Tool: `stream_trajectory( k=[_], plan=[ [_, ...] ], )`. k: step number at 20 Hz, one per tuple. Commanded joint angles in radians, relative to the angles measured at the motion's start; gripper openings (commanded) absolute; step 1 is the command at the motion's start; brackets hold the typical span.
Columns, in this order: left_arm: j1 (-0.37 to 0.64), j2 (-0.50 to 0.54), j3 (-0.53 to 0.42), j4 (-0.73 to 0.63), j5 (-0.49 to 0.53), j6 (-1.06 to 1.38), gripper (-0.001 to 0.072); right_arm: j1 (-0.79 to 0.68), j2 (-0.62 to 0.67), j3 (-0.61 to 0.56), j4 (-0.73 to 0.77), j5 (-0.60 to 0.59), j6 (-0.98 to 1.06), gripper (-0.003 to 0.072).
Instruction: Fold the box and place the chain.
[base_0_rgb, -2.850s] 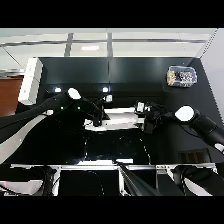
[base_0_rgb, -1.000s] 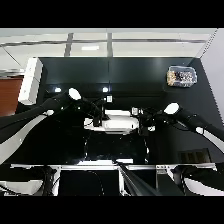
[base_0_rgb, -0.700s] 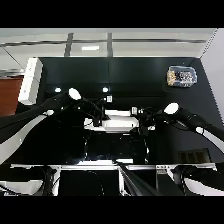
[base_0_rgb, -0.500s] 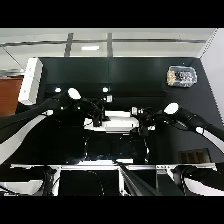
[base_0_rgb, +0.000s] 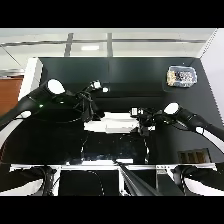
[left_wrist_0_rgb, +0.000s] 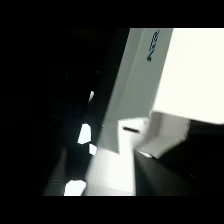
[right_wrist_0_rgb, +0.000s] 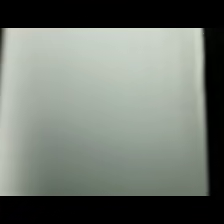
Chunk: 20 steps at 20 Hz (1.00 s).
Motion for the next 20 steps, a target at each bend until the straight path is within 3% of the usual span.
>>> stream_trajectory(
  k=[1, 2, 3, 6, 10, 12, 15, 20],
  plan=[
    [0.013, 0.026, -0.015, -0.048, -0.277, -0.224, 0.0116, 0.001, 0.000, 0.000, -0.001, 0.004, -0.002, 0.0437],
    [0.011, 0.014, -0.031, -0.118, -0.322, -0.220, 0.0023, 0.001, 0.000, 0.000, -0.001, 0.010, -0.006, 0.0191],
    [0.006, 0.003, -0.052, -0.185, -0.325, -0.220, 0.0023, 0.001, 0.000, 0.000, -0.002, 0.011, -0.007, 0.0131],
    [-0.027, -0.010, -0.087, -0.326, -0.155, -0.218, 0.0023, 0.001, 0.000, 0.000, -0.001, 0.010, -0.007, 0.0131],
    [-0.071, -0.010, -0.087, -0.479, 0.240, -0.191, 0.0024, 0.001, 0.000, 0.000, -0.001, 0.010, -0.007, 0.0131],
    [-0.091, -0.020, -0.087, -0.472, 0.389, -0.191, 0.0024, 0.001, 0.000, 0.000, -0.001, 0.010, -0.007, 0.0131],
    [-0.098, -0.072, -0.087, -0.351, 0.428, -0.199, 0.0023, 0.001, 0.000, 0.000, -0.001, 0.010, -0.007, 0.0132],
    [-0.119, -0.153, -0.088, -0.320, 0.315, -0.227, 0.0022, 0.001, 0.000, 0.000, -0.001, 0.010, -0.007, 0.0132]
  ],
)
